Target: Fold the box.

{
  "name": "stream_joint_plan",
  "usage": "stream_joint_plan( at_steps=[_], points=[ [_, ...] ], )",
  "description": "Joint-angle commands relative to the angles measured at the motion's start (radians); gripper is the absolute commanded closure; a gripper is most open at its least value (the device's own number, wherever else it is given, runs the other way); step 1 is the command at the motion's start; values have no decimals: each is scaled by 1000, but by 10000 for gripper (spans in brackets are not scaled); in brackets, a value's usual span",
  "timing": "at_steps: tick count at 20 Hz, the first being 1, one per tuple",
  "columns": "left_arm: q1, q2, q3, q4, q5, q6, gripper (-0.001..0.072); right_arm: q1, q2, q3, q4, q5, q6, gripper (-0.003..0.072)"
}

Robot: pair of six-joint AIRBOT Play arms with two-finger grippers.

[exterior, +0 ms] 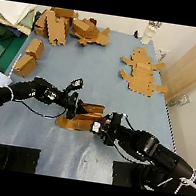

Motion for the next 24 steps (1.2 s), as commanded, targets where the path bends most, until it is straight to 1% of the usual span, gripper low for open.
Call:
stream_joint_plan(
  at_steps=[1,6,9,10,11,13,14,15,20,24],
  points=[
    [0,1,0,0,0,0,694,0,8,0,-14,3,14,73],
    [0,1,0,0,0,0,695,-1,1,-3,-13,41,10,73],
    [0,1,0,0,0,0,695,-69,-3,-3,5,71,8,73],
    [0,1,0,-1,0,0,695,-100,-3,-3,41,78,-11,73],
    [0,1,0,-1,0,0,695,-121,-3,-3,109,76,-83,73],
    [0,1,0,-1,0,0,694,-138,-3,-3,317,47,-307,73],
    [0,1,0,-1,0,0,695,-138,-4,-3,378,31,-375,73],
    [0,1,0,-1,0,0,695,-138,-8,-3,408,24,-396,73],
    [0,1,0,-1,0,0,695,-182,-30,-1,410,38,-414,73],
    [0,1,0,-1,0,0,695,-187,-30,-1,418,37,-445,73]
  ],
)
